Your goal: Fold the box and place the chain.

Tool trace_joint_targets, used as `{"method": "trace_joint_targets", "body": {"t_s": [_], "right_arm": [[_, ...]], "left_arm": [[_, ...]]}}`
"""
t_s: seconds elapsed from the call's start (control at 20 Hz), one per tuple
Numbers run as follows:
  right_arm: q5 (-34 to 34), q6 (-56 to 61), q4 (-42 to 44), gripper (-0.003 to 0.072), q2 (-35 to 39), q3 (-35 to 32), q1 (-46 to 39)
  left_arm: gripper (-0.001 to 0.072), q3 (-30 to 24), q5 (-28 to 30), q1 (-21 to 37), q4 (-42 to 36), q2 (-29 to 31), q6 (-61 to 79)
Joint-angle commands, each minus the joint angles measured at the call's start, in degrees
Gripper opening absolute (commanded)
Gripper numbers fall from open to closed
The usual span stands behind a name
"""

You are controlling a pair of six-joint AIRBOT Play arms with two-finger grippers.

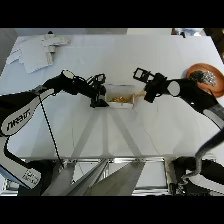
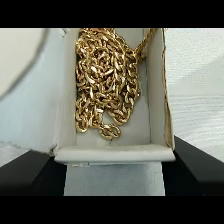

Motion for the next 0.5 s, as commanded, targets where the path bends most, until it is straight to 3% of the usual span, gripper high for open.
{"method": "trace_joint_targets", "body": {"t_s": [0.0,0.45], "right_arm": [[-1.8,3.1,1.2,0.0013,4.2,0.0,0.6],[0.0,2.8,7.7,0.0013,7.5,0.2,11.4]], "left_arm": [[0.0417,0.0,0.0,0.0,0.0,0.0,0.0],[0.0417,0.0,0.0,-0.1,0.0,0.0,0.0]]}}
